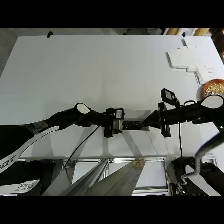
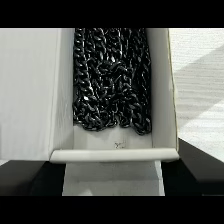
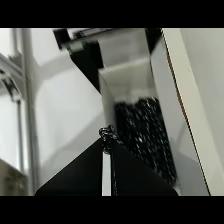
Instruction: Fold the box and place the chain.
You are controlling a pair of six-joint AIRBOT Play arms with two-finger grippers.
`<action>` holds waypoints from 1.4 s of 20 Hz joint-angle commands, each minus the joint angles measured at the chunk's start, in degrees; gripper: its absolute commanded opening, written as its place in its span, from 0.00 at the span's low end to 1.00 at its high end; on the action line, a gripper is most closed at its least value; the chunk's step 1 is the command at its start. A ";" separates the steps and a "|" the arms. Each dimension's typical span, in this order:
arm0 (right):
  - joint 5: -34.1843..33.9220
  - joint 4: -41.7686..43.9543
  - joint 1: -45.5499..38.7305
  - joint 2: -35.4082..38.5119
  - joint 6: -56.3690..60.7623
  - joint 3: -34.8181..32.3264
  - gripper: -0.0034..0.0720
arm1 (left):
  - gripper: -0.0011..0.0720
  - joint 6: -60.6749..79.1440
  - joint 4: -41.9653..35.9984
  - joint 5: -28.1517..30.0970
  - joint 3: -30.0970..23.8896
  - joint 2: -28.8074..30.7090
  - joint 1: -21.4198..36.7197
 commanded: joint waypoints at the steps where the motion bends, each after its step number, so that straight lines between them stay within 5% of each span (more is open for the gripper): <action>1: 2.40 8.83 0.07 0.04 0.39 0.02 0.07 | 0.30 0.00 0.02 0.00 0.00 0.04 0.04; 6: -2.58 7.50 1.31 0.02 2.97 0.02 0.07 | 0.30 0.00 0.02 0.00 0.00 0.04 0.04; 11: -23.63 -7.54 11.76 0.04 17.73 0.04 0.07 | 0.30 0.00 0.02 0.00 0.00 0.04 0.04; 14: -23.23 -13.70 13.51 0.04 22.97 0.17 0.21 | 0.30 0.00 0.02 0.00 0.00 0.04 0.04; 17: -18.51 -21.62 13.51 0.07 33.66 3.82 0.53 | 0.30 0.00 0.02 0.00 0.00 0.04 0.04; 18: -16.00 -23.04 13.51 0.07 35.15 6.32 0.53 | 0.30 0.00 0.02 0.00 0.00 0.04 0.04; 20: -11.98 -23.45 13.51 0.07 35.15 12.61 0.37 | 0.30 0.00 0.02 0.00 0.00 0.04 0.04; 23: -15.21 -23.93 13.51 0.00 34.03 19.87 0.07 | 0.30 0.00 0.02 0.00 0.00 0.04 0.04; 28: -16.37 -28.37 13.53 -5.38 33.81 20.52 0.07 | 0.30 0.00 0.02 0.00 0.00 0.04 0.04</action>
